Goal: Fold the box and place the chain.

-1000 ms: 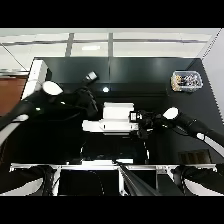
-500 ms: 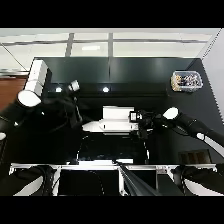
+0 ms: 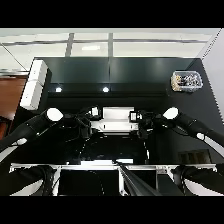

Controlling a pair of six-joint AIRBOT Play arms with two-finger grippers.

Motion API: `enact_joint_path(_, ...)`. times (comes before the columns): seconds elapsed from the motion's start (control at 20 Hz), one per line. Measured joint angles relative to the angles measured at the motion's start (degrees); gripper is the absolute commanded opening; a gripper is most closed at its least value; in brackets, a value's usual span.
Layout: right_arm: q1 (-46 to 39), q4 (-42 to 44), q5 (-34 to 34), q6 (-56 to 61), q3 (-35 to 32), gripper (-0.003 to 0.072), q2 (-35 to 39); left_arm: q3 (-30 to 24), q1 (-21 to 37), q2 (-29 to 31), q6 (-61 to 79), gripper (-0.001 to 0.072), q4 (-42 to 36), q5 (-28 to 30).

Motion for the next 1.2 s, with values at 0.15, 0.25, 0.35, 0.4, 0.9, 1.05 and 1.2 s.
enact_joint_path(0.15,0.0,0.0,0.0,0.0,0.0,0.0008,0.0,1.1,-0.8,-1.9,0.7,0.0306,-2.0,-1.0)
enact_joint_path(0.25,0.0,0.0,0.0,0.0,0.0,0.0008,0.0,1.8,-1.1,-2.8,1.0,0.0265,-2.9,-2.1)
enact_joint_path(0.35,0.0,0.0,0.0,0.0,0.0,0.0008,0.0,2.2,-1.2,-3.4,1.2,0.0217,-3.9,-1.8)
enact_joint_path(0.4,0.0,0.0,0.0,0.0,0.0,0.0009,0.0,2.3,-1.2,-3.6,1.2,0.0218,-4.6,-1.5)
enact_joint_path(0.9,0.0,0.0,0.0,0.0,0.0,0.0008,0.0,2.8,-1.5,-8.6,6.2,0.0217,-20.3,-3.6)
enact_joint_path(1.05,0.0,0.0,-0.1,0.1,0.0,0.0008,0.0,2.9,-1.9,-9.0,7.2,0.0466,-21.7,-3.6)
enact_joint_path(1.2,0.0,0.0,0.0,0.0,0.0,0.0008,0.0,3.0,-2.6,-9.1,7.5,0.0303,-21.5,-3.4)
